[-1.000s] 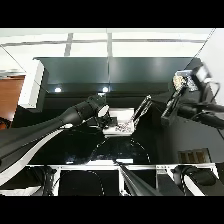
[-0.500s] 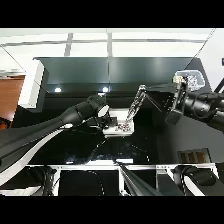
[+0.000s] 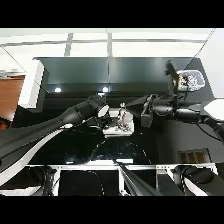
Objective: Fold the box and place the chain.
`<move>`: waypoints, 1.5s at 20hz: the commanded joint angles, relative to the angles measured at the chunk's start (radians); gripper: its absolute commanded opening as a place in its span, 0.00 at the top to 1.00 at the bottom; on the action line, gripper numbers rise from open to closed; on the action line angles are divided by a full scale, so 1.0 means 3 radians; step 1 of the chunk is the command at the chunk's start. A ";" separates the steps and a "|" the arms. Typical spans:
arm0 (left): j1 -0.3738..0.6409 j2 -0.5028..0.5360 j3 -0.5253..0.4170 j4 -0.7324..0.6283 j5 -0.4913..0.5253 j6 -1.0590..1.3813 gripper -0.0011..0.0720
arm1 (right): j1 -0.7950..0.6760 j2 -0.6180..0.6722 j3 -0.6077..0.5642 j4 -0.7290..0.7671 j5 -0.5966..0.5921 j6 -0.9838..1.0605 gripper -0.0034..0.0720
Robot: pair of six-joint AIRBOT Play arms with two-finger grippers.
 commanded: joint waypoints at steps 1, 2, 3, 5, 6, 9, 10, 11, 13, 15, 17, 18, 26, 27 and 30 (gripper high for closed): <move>0.0003 -0.0001 0.0000 0.0001 0.0001 0.0001 0.95 | 0.0108 -0.0150 -0.0072 -0.0832 0.0061 0.0566 0.93; 0.0003 -0.0001 0.0000 0.0000 0.0001 0.0001 0.95 | 0.0108 -0.0177 -0.0140 -0.0865 0.0039 0.0584 0.93; 0.0003 -0.0001 0.0000 0.0000 0.0001 0.0001 0.95 | 0.0108 -0.0220 -0.0181 -0.0861 0.0015 0.0584 0.93; 0.0003 -0.0001 0.0000 0.0001 0.0001 0.0001 0.95 | 0.0108 -0.0324 -0.0210 -0.0843 -0.0055 0.0585 0.89; 0.0003 -0.0001 0.0000 0.0000 0.0001 0.0001 0.95 | 0.0108 -0.0356 -0.0210 -0.0844 -0.0126 0.0585 0.66; 0.0003 -0.0001 0.0000 0.0001 0.0001 0.0001 0.95 | -0.0001 -0.0340 -0.0206 -0.0889 -0.0191 0.0582 0.54; 0.0003 -0.0001 0.0000 0.0001 0.0001 0.0001 0.95 | -0.0130 -0.0315 -0.0206 -0.0970 -0.0084 0.0584 0.53; 0.0003 -0.0001 0.0000 0.0003 -0.0001 0.0001 0.95 | -0.0285 -0.0289 -0.0206 -0.1074 0.0081 0.0582 0.54; 0.0003 -0.0001 0.0000 0.0003 0.0000 0.0001 0.95 | -0.0649 -0.0267 -0.0206 -0.1340 0.0492 0.0581 0.54; 0.0003 -0.0001 0.0000 0.0003 0.0013 0.0001 0.95 | -0.0952 -0.0267 -0.0206 -0.1495 0.0828 0.0580 0.54; 0.0005 -0.0001 -0.0001 0.0008 0.0000 0.0003 0.95 | -0.1125 -0.0267 -0.0207 -0.1521 0.0994 0.0559 0.54; 0.0000 -0.0003 0.0000 0.0011 0.0041 0.0003 0.95 | -0.1138 -0.0267 -0.0206 -0.1522 0.0991 0.0544 0.54; -0.0032 0.0253 0.0370 0.0098 -0.0493 0.0525 0.25 | -0.1133 -0.0267 -0.0207 -0.1445 0.0828 0.0544 0.54; -0.0033 0.0389 0.0355 0.0211 -0.0629 0.0666 0.25 | -0.1133 -0.0267 -0.0207 -0.1445 0.0828 0.0544 0.54; 0.0108 0.0824 0.0175 0.0566 -0.0961 0.0874 0.26 | -0.1133 -0.0267 -0.0209 -0.1457 0.0848 0.0544 0.54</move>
